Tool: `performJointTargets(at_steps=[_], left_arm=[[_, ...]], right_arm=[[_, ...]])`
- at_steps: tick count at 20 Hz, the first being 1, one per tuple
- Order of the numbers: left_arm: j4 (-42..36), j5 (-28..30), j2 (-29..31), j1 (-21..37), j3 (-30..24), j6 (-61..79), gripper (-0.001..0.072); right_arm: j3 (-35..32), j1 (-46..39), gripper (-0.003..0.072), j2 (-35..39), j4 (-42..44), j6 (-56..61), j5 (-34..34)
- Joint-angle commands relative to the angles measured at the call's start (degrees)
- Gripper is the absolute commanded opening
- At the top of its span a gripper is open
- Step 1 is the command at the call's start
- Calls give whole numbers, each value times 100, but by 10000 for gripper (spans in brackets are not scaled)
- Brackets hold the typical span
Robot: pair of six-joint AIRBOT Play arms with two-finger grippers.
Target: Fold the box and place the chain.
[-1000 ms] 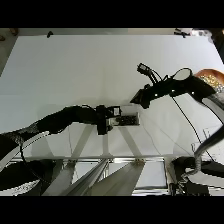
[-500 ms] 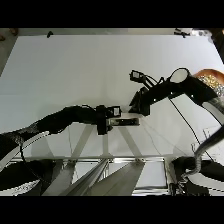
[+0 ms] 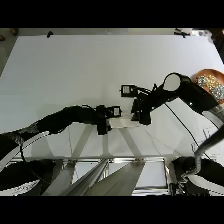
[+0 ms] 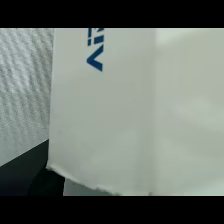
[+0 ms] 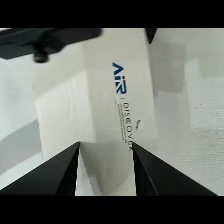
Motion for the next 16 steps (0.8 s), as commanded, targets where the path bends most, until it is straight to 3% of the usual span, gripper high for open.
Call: performJointTargets(at_steps=[1, 7, 16], left_arm=[[0, 0, 4, 2, 4, 0, 83], [0, 0, 4, 2, 4, 0, 83], [0, 0, 4, 2, 4, 0, 83]], right_arm=[[2, 330, 356, 107, -459, 192, -33], [0, 675, 408, 105, -960, 693, -892], [-87, 986, 404, 9, -662, 697, -660]])
